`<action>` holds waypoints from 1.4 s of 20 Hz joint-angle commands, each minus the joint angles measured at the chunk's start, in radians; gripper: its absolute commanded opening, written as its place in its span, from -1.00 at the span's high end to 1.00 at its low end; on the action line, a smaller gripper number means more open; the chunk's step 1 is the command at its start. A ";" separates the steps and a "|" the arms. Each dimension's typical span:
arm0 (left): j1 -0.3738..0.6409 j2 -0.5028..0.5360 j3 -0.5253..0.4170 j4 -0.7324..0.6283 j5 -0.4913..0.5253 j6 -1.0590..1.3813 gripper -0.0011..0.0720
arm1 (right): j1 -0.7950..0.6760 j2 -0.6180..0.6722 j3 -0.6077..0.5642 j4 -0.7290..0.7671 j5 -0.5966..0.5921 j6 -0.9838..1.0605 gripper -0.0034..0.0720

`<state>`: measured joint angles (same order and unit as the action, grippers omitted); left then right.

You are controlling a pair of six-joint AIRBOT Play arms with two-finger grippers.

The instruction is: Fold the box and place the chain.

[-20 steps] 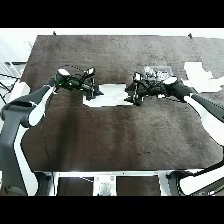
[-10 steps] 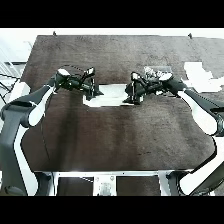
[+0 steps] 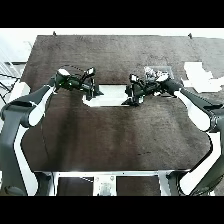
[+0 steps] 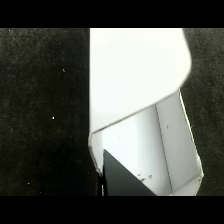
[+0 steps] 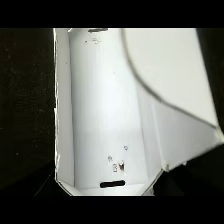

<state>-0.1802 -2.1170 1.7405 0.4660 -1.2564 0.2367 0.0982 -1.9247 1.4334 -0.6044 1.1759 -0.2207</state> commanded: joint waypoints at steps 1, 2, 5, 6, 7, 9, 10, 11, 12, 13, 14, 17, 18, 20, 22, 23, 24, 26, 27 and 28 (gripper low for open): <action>0.000 0.000 0.000 0.000 0.002 0.000 0.92 | 0.007 -0.018 0.013 0.001 0.001 0.000 -0.73; 0.000 0.000 0.000 -0.001 0.002 0.000 0.92 | 0.015 -0.023 0.014 0.001 0.000 -0.002 -0.73; 0.000 0.000 0.000 -0.001 0.004 0.000 0.92 | 0.028 -0.042 0.028 0.000 -0.001 -0.008 -0.73; 0.000 0.000 0.000 -0.001 0.004 0.000 0.92 | 0.028 -0.047 0.032 0.000 -0.001 -0.008 -0.73; 0.000 0.000 0.000 -0.002 0.004 0.000 0.92 | 0.028 -0.052 0.035 0.001 -0.001 -0.007 -0.73; 0.000 0.000 0.000 -0.003 0.004 0.000 0.92 | 0.028 -0.056 0.036 0.001 -0.002 -0.007 -0.73; 0.000 0.000 0.000 -0.003 0.004 0.000 0.92 | 0.029 -0.057 0.036 0.001 -0.002 -0.008 -0.73; 0.000 0.000 0.000 -0.003 0.004 0.000 0.92 | 0.031 -0.057 0.036 0.001 -0.002 -0.008 -0.73; 0.000 0.000 0.000 -0.003 0.004 0.000 0.92 | 0.031 -0.057 0.036 0.001 -0.005 -0.008 -0.72; 0.000 0.000 0.000 -0.003 0.004 0.000 0.92 | 0.031 -0.057 0.036 0.001 -0.005 -0.008 -0.72; 0.000 0.000 0.000 -0.003 0.005 0.000 0.92 | 0.031 -0.057 0.036 0.001 -0.005 -0.011 -0.55; 0.000 0.000 0.000 -0.003 0.011 0.000 0.92 | 0.031 -0.057 0.036 0.001 -0.006 -0.023 -0.35; 0.000 0.000 0.000 -0.003 0.011 0.000 0.92 | 0.031 -0.057 0.036 0.001 -0.006 -0.023 -0.35; 0.000 0.000 0.000 -0.003 0.011 0.000 0.92 | 0.029 -0.057 0.036 0.001 -0.007 -0.023 -0.35; 0.000 0.000 0.000 -0.003 0.011 0.000 0.92 | 0.028 -0.056 0.036 0.001 -0.007 -0.023 -0.35; 0.000 0.000 0.000 -0.003 0.011 0.000 0.92 | 0.028 -0.056 0.036 0.001 -0.007 -0.023 -0.35; 0.000 0.000 0.000 -0.003 0.011 0.000 0.92 | 0.027 -0.056 0.035 0.001 -0.005 -0.022 -0.35; 0.000 0.000 0.000 -0.003 0.011 0.000 0.92 | 0.027 -0.057 0.034 0.001 -0.004 -0.023 -0.35; 0.000 0.000 0.000 -0.003 0.011 0.000 0.92 | 0.027 -0.057 0.034 0.001 -0.004 -0.023 -0.35; 0.000 0.000 0.000 -0.003 0.011 0.000 0.92 | 0.028 -0.057 0.034 0.001 -0.004 -0.023 -0.35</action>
